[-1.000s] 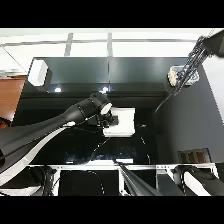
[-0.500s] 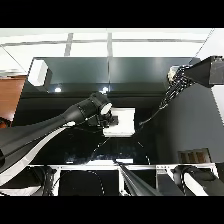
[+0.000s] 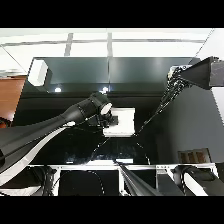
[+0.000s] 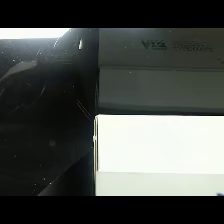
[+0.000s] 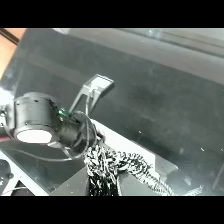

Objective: Fold the box and place the chain.

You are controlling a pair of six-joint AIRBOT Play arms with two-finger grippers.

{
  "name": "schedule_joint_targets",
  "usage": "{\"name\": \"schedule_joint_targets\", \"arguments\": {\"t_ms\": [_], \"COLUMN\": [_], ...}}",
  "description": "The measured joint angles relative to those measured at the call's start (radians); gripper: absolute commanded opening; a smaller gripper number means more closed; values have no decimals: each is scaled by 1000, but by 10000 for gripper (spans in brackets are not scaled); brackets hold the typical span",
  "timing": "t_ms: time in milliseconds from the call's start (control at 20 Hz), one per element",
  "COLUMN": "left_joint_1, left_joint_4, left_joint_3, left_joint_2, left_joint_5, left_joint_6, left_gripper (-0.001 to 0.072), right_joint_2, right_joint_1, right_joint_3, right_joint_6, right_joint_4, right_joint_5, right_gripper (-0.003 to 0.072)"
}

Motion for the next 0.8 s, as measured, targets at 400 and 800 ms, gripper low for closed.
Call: {"name": "schedule_joint_targets", "arguments": {"t_ms": [400,800], "left_joint_1": [0,0], "left_joint_4": [0,0], "left_joint_3": [0,0], "left_joint_2": [0,0], "left_joint_5": [1,6], "left_joint_6": [0,0], "left_gripper": [26,26], "right_joint_2": [0,0], "right_joint_1": [195,290], "right_joint_3": [0,0], "right_joint_6": [51,72], "right_joint_4": [3,36], "right_joint_5": [-154,-333], "right_gripper": [5,5]}}
